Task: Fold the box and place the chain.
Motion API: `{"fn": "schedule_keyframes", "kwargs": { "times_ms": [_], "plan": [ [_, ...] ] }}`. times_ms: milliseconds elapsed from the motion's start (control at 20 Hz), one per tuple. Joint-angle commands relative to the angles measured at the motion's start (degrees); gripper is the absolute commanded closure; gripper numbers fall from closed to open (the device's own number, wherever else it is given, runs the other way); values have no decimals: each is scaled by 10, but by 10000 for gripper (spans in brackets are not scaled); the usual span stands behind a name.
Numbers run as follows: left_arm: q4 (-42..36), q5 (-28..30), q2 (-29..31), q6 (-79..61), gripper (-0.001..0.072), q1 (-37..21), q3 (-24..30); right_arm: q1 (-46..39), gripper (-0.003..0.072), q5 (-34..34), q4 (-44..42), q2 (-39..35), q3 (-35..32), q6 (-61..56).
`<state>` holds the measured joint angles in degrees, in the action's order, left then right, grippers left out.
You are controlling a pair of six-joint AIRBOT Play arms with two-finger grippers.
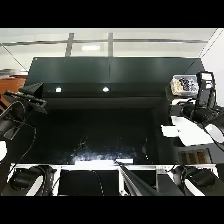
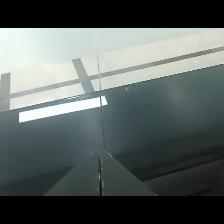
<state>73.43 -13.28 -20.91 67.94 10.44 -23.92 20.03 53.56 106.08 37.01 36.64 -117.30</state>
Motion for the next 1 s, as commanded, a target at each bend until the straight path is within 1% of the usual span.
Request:
{"fn": "schedule_keyframes", "kwargs": {
  "times_ms": [0, 700, 800, 850, 950],
  "plan": [
    [0, 0, 0, 0, 680, 0, 0, 1, 665, 0, 0, 0, 0, 0],
    [-1, 1, 0, 0, 680, 0, 0, 1, 665, 0, 0, 0, 0, 0],
    [0, 19, 0, 0, 680, 0, 0, 1, 665, -2, -1, 0, 0, -1],
    [-4, 40, 0, 0, 680, 0, 0, 1, 666, -4, 0, 0, 0, -1],
    [-51, 40, 0, 0, 679, 0, 0, 1, 665, -28, -1, 0, 0, -2]
  ]
}}
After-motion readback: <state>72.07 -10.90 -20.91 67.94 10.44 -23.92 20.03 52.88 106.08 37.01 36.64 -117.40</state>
